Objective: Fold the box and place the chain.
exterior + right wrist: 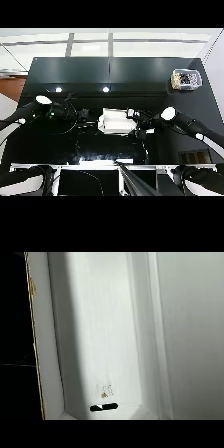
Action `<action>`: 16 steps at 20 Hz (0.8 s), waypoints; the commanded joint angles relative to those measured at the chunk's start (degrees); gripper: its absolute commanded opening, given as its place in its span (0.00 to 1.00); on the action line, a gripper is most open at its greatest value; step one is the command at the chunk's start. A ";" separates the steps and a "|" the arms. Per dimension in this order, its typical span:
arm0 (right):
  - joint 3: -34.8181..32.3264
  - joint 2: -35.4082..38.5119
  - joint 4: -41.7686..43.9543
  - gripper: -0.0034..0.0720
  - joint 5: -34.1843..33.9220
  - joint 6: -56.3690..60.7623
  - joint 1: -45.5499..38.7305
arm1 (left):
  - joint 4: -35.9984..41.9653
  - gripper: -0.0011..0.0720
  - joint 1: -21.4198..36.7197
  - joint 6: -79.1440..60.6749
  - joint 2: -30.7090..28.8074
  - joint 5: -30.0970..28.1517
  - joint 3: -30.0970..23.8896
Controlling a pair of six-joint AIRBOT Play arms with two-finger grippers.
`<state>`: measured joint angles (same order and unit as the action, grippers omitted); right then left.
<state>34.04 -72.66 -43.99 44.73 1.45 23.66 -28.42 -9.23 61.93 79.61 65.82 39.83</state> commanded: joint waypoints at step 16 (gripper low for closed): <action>-0.02 0.00 -0.02 0.58 -0.04 0.07 0.02 | -31.45 0.94 -23.26 33.27 -1.01 -17.38 10.49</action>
